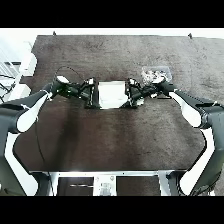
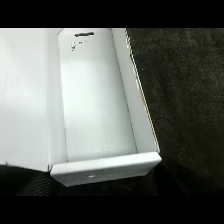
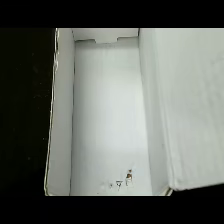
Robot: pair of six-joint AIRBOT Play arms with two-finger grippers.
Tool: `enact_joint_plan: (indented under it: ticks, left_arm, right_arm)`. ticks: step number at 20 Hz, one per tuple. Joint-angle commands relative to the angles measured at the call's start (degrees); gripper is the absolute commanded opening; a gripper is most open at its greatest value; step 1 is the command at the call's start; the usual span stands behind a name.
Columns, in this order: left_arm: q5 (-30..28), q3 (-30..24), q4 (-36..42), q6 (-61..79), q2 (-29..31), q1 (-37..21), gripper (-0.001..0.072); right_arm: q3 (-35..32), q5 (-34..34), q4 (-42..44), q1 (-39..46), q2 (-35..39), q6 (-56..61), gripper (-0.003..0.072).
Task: Fold the box and place the chain.
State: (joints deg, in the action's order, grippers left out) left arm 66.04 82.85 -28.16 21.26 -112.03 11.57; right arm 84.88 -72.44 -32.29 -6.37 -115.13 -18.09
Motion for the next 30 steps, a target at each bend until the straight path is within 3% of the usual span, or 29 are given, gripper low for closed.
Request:
enact_joint_plan:
  ticks: [1, 10, 30]
  left_arm:
    - [-1.07, 0.04, 0.24, 0.24, -0.92, 0.28, 0.0681]
    - [0.37, 5.70, 1.11, 0.48, -4.48, 0.39, 0.0681]
    - [-1.09, 5.77, 4.00, 2.80, -5.97, 1.49, 0.0660]
  right_arm:
    - [-0.02, -0.04, -0.07, 0.00, 0.00, -0.02, 0.0553]
    - [-0.02, -0.07, -0.07, 0.00, 0.00, 0.00, 0.0554]
    - [-0.02, -0.04, -0.07, -0.02, 0.00, 0.00, 0.0554]
